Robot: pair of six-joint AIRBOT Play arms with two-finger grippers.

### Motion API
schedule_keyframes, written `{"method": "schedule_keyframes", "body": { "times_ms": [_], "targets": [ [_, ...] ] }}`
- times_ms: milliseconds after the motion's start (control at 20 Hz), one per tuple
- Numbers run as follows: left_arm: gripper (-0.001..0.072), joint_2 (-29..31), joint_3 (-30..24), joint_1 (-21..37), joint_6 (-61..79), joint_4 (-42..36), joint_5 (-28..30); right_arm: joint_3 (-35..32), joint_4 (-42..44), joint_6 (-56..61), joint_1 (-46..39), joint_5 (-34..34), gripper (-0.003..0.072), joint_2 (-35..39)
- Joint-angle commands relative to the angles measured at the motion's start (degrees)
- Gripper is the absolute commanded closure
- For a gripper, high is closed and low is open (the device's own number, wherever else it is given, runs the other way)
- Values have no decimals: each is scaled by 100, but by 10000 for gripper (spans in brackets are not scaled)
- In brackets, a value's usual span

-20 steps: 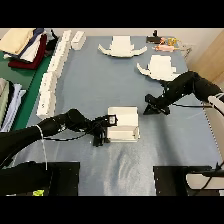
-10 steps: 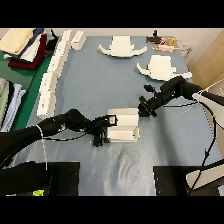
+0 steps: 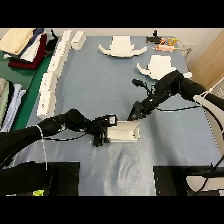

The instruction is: Fold the box.

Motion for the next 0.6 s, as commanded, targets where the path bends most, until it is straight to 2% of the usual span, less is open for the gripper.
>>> {"method": "schedule_keyframes", "body": {
  "times_ms": [0,150,350,500,550],
  "targets": [
    [200,4,7,4,0,0,-2,-369,-654,-387,542,918,685,651],
    [201,4,7,4,0,0,4,-1108,-1187,-680,1027,1993,685,1397],
    [200,4,7,4,0,0,2,-2072,-2409,-695,1956,3960,685,2470],
    [201,4,7,4,-2,0,2,-2116,-2712,-863,2575,4612,679,2872],
    [200,4,7,4,0,0,4,-2114,-2695,-1154,2776,4645,640,2931]
  ]
}}
